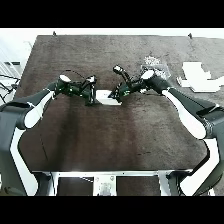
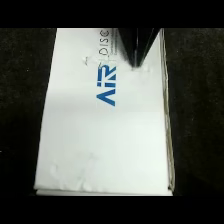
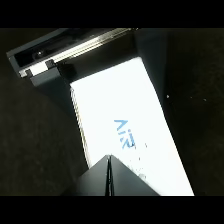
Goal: Fold the box and place the chain.
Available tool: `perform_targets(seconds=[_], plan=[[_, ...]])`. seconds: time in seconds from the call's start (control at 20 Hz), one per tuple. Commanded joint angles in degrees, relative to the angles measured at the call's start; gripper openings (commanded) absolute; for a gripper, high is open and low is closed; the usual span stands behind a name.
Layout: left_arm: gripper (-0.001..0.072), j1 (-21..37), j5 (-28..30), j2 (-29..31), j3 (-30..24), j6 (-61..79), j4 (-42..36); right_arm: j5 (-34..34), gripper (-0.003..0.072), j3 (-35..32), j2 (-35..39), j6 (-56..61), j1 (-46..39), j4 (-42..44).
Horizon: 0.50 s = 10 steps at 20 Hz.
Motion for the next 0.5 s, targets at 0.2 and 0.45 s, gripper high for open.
perform_targets(seconds=[0.2,0.45], plan=[[0.0353,0.1,0.0,0.0,0.0,0.0,0.0,-3.0,0.0009,-2.5,22.5,9.1,-1.3,-0.2],[0.0352,0.1,0.0,0.0,0.0,0.0,0.0,-15.8,0.0010,-22.4,44.7,19.3,-2.9,-11.1]])
